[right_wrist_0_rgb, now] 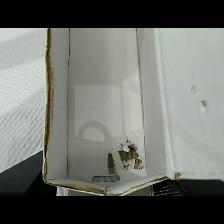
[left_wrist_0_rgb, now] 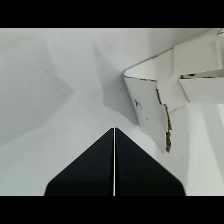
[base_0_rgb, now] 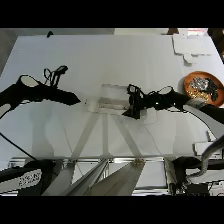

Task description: Fold the box and place the chain.

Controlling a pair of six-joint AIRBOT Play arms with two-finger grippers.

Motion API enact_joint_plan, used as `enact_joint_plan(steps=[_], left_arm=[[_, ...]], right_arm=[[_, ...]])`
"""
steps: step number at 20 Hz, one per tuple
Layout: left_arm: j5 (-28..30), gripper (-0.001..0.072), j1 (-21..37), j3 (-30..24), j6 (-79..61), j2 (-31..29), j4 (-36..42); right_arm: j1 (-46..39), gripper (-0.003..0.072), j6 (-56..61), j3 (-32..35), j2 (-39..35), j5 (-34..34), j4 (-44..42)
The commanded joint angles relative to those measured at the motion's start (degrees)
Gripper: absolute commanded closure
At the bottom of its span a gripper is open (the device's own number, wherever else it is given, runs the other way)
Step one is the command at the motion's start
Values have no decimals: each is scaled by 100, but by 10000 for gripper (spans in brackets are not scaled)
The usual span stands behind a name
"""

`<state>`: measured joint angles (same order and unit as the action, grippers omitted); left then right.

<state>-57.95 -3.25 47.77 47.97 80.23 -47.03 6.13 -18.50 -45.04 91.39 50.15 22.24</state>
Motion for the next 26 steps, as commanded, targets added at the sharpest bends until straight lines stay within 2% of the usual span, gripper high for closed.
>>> enact_joint_plan(steps=[1, 9, 18, 26], left_arm=[[37, 706, -393, -4, 601, 481, -155], [26, 707, -772, -2, 605, 669, -118], [-229, 704, -839, -2, 393, 645, 761], [76, 696, -826, 0, 345, 393, 949]], right_arm=[[-2, 165, 2, -7, -2, 0, 0], [-2, 165, 2, -7, -2, 0, 0], [-2, 165, 2, -7, -2, 2, 0], [-2, 165, 2, -7, -2, 2, 0]])
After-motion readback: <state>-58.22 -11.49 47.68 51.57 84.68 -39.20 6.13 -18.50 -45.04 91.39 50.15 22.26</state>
